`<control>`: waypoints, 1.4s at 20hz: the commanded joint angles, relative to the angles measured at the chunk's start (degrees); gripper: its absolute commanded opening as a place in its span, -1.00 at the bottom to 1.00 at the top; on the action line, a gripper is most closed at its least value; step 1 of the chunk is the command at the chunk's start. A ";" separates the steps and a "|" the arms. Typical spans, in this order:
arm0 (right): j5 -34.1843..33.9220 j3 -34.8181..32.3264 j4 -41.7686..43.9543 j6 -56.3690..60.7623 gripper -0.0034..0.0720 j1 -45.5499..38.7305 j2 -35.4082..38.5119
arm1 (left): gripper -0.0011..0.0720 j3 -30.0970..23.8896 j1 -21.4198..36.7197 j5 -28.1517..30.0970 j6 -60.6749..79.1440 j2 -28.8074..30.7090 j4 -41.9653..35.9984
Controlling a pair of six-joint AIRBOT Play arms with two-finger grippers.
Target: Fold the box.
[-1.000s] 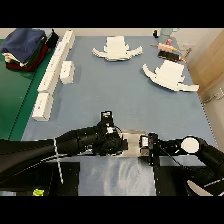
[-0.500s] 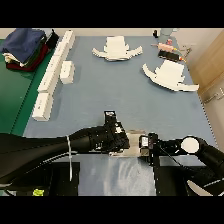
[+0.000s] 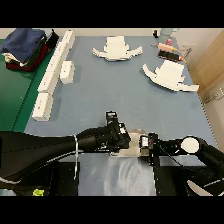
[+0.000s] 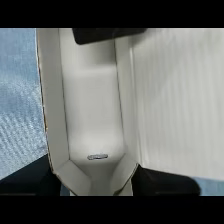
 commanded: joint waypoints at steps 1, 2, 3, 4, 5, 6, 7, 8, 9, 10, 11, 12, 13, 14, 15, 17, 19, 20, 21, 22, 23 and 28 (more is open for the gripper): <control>0.04 0.04 0.04 0.07 0.44 0.04 0.07 | -0.93 0.20 0.02 -0.39 -0.79 -0.66 -0.09; 0.04 0.04 0.04 0.07 0.44 0.04 0.07 | -0.92 0.50 0.02 -1.55 -0.76 -0.66 0.02; 0.04 0.07 0.04 0.07 0.44 0.04 0.07 | -0.92 0.76 0.02 -2.78 -0.61 -0.63 0.22; 0.04 0.04 0.04 0.07 0.44 0.04 0.07 | -0.92 0.94 0.02 -3.17 0.50 -0.63 0.13; 0.04 0.04 0.04 0.07 0.44 0.04 0.07 | -0.92 1.14 0.02 -3.30 0.81 -0.63 0.20; 0.04 0.04 0.04 0.07 0.44 0.04 0.07 | -0.92 1.16 0.02 -3.21 0.94 -0.55 0.17; 0.04 0.07 0.04 0.07 0.44 0.04 0.07 | -0.88 1.18 0.02 -3.26 1.01 -0.50 0.17; 0.04 0.04 0.04 0.07 0.44 0.04 0.07 | -0.12 1.16 0.02 -3.26 1.01 -0.44 0.17; 0.04 0.04 0.04 0.07 0.44 0.04 0.07 | 0.50 1.16 0.07 -3.23 0.94 -0.39 0.17; 0.04 0.07 0.04 0.07 0.44 0.07 0.07 | 0.52 1.16 0.13 -3.23 0.94 -0.39 0.17; 0.04 0.04 0.07 0.07 0.44 0.04 0.07 | 0.52 1.16 0.13 -3.13 0.94 -0.39 0.17; 0.04 0.04 0.04 0.07 0.44 0.04 0.07 | 0.52 1.16 0.13 -2.82 0.94 -0.39 0.20; 0.04 0.07 0.07 0.07 0.44 0.04 0.07 | 0.51 1.16 0.13 -2.43 0.92 -0.42 0.42; 0.04 0.04 0.04 0.07 0.44 0.04 0.07 | 0.44 1.16 0.13 -2.10 0.81 -0.42 0.83; 0.04 0.07 0.07 0.07 0.44 0.04 0.07 | 0.12 1.16 0.13 -1.81 0.81 -0.42 1.27; 0.04 0.04 0.04 0.07 0.44 0.04 0.07 | -0.05 1.16 0.13 -1.05 0.79 -0.46 1.51; 0.04 0.04 0.04 0.07 0.44 0.04 0.07 | -0.81 1.14 0.13 -1.18 0.76 -0.70 2.03; 0.04 0.04 0.07 0.07 0.44 0.04 0.07 | -0.92 1.16 0.13 -1.09 0.50 -0.74 2.60; 0.04 0.04 0.04 0.07 0.44 0.04 0.07 | -0.92 1.16 0.13 -1.18 0.31 -0.74 2.75; 0.04 0.04 0.04 0.07 0.44 0.04 0.07 | -0.92 1.16 0.13 -1.20 0.37 -0.72 2.73; 0.04 0.04 0.04 0.07 0.44 0.04 0.07 | -0.92 1.16 0.13 -1.22 0.57 -0.63 2.75; 0.04 0.07 0.04 0.07 0.44 0.04 0.07 | 0.53 1.18 0.04 -1.29 0.87 -0.02 2.64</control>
